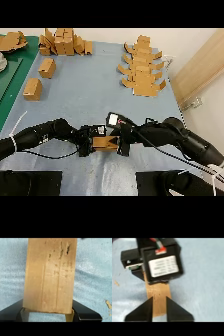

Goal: Fold the box.

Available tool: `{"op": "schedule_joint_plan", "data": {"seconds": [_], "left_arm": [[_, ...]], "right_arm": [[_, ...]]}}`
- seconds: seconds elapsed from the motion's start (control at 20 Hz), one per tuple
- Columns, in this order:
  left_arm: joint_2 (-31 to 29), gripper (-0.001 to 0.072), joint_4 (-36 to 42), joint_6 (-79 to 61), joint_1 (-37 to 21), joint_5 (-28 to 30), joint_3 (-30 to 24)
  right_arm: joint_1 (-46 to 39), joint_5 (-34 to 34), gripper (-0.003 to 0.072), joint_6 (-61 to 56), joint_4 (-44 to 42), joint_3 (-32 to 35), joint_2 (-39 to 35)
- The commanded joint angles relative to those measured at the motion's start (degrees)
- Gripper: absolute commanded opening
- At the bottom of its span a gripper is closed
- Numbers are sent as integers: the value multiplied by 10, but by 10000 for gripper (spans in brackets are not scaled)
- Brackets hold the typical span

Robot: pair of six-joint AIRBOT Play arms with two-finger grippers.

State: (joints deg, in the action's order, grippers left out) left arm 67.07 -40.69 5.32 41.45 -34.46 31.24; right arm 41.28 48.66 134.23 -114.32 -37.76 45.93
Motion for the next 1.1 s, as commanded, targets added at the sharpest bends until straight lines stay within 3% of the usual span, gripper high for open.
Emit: {"op": "schedule_joint_plan", "data": {"seconds": [0.0, 0.15, 0.25, 0.3, 0.45, 0.65, 0.8, 1.05], "left_arm": [[0, 451, 0, 0, 0, 0, 0], [0, 451, 0, 0, 0, 0, 0], [0, 451, 0, 0, 0, 0, 0], [0, 452, 0, 0, 0, 0, 0], [0, 451, 0, 0, 0, -1, 0], [0, 451, 0, 0, -1, 0, 0], [0, 452, 0, 0, 0, 0, 0], [0, 451, 0, 0, 0, 0, 0]], "right_arm": [[-19, 3, 2, -261, 60, -5, -78], [-46, 77, 3, -579, 123, -2, -128], [-56, 134, 1, -724, 18, 22, -131], [-55, 110, 1, -734, -78, 51, -130], [-9, -148, 0, -645, -387, 174, -140], [66, -281, 0, -678, -405, 265, -182], [90, -404, 0, -679, -399, 288, -167], [92, -389, 1, -683, -398, 287, -101]]}}
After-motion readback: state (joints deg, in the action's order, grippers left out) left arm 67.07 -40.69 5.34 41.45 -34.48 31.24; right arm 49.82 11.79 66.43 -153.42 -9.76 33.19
